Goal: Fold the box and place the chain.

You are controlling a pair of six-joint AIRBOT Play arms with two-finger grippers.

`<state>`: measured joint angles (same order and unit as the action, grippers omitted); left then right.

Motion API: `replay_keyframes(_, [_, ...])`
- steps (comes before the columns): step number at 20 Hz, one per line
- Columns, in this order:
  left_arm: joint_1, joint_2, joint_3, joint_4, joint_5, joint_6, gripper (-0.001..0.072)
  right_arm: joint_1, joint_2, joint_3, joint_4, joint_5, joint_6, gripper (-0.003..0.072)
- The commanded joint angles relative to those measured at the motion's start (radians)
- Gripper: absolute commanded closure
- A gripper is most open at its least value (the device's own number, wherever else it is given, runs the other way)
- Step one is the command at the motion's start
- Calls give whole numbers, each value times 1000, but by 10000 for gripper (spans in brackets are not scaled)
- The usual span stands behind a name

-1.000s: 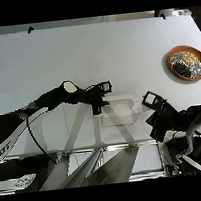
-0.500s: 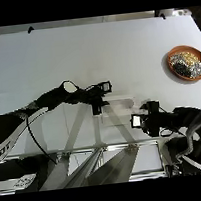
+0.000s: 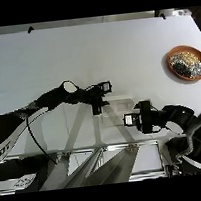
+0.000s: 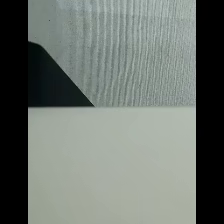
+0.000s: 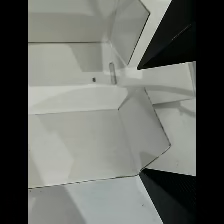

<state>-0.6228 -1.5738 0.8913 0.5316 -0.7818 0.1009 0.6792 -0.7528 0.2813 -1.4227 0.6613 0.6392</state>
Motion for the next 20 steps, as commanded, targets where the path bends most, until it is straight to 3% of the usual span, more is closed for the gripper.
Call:
replay_keyframes(1, [0,0,0,0,0,0,699,1,-13,-6,47,-19,-39,-9])
replay_keyframes(8, [0,0,0,0,0,0,699,1,-11,-6,66,-107,-39,-9])
replay_keyframes(20, [0,0,0,0,0,0,699,-205,-12,43,316,-37,-339,-9])
